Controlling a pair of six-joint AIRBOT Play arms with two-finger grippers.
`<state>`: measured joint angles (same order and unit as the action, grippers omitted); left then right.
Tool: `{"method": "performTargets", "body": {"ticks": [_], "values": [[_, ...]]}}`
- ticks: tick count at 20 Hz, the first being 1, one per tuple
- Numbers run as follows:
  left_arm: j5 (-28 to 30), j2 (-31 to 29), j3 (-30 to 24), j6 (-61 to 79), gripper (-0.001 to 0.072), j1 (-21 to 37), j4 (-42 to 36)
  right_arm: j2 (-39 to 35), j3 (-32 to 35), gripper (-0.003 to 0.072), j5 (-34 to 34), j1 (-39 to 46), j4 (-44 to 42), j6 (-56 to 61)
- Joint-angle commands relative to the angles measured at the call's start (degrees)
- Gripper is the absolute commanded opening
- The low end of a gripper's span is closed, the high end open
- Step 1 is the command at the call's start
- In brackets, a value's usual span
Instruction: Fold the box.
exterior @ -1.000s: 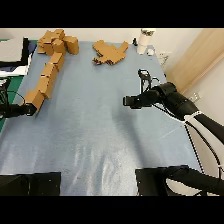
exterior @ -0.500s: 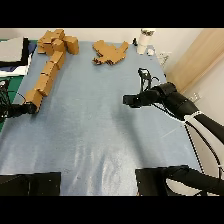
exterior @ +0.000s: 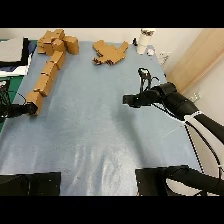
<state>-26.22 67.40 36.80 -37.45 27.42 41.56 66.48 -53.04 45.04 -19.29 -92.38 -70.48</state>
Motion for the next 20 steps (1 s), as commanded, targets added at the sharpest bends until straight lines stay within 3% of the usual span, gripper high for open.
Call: {"method": "performTargets", "body": {"ticks": [1, 5, 11, 16, 17, 18, 19, 20], "values": [[-2.3, -0.6, 0.3, 0.8, 0.0703, 0.2, 1.0, 0.0, 0.0, 0.0005, 0.0, 0.0, 0.0, 0.0], [-8.0, -3.6, 1.4, 0.5, 0.0703, 0.2, 1.9, 0.0, 0.0, 0.0005, 0.1, 0.0, -1.1, 0.0], [-15.0, -8.2, 5.3, -5.4, 0.0703, 0.2, 11.1, 0.0, 0.0, 0.0005, 2.2, 0.0, -2.2, 0.0], [-24.1, -13.3, 9.5, -7.2, 0.0700, -0.9, 7.8, 0.0, 0.0, 0.0004, 2.2, 0.0, -2.2, 0.0], [-25.5, -13.7, 10.1, -7.2, 0.0546, -2.2, 6.2, 0.0, 0.0, 0.0005, 2.4, 0.0, -2.4, 0.0], [-26.4, -13.8, 10.6, -7.1, 0.0242, -4.4, 4.7, 0.0, 0.0, 0.0005, 2.4, 0.0, -2.9, 0.0], [-26.5, -13.8, 11.3, -7.2, 0.0092, -7.4, 4.5, 0.0, 0.0, 0.0004, 2.4, 0.0, -3.1, 0.1], [-25.8, -13.7, 11.9, -7.6, 0.0068, -10.7, 4.5, 0.0, 0.0, 0.0005, 2.4, 0.0, -4.0, 0.1]]}}
